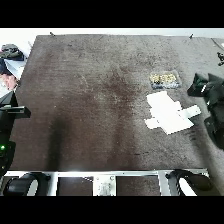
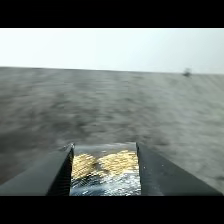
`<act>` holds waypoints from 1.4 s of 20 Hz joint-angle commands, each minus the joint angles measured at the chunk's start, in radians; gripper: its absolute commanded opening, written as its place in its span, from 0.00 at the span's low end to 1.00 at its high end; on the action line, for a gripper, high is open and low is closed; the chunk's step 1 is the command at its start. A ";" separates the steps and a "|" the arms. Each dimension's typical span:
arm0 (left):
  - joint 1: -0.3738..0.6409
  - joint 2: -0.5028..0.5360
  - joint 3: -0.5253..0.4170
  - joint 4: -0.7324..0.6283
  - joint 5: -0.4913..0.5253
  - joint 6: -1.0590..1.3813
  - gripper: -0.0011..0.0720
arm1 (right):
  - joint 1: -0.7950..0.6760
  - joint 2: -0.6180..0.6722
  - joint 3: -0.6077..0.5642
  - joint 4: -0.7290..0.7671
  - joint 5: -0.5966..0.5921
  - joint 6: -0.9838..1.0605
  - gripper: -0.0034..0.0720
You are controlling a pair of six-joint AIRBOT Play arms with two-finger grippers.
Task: Fold the box and place the chain.
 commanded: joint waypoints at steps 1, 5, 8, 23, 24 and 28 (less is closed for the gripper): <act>0.000 0.000 0.000 0.000 0.000 0.000 0.03 | -0.203 -0.192 0.126 0.057 0.267 0.043 0.63; 0.000 0.000 0.000 0.000 0.000 0.000 0.03 | -0.515 -0.432 0.269 -0.356 0.732 0.378 0.63; 0.000 0.000 0.000 0.000 0.000 0.000 0.03 | -0.669 -0.612 0.449 -0.733 0.940 0.611 0.63; 0.000 0.000 0.000 0.000 0.000 0.000 0.03 | -0.779 -1.403 1.273 -1.224 1.681 0.834 0.63; 0.000 0.000 0.000 0.000 0.000 0.000 0.03 | -0.779 -1.421 1.279 -1.224 1.690 0.818 0.63; 0.000 0.000 0.000 0.000 0.000 0.000 0.03 | -0.778 -1.477 1.279 -1.212 1.790 0.745 0.63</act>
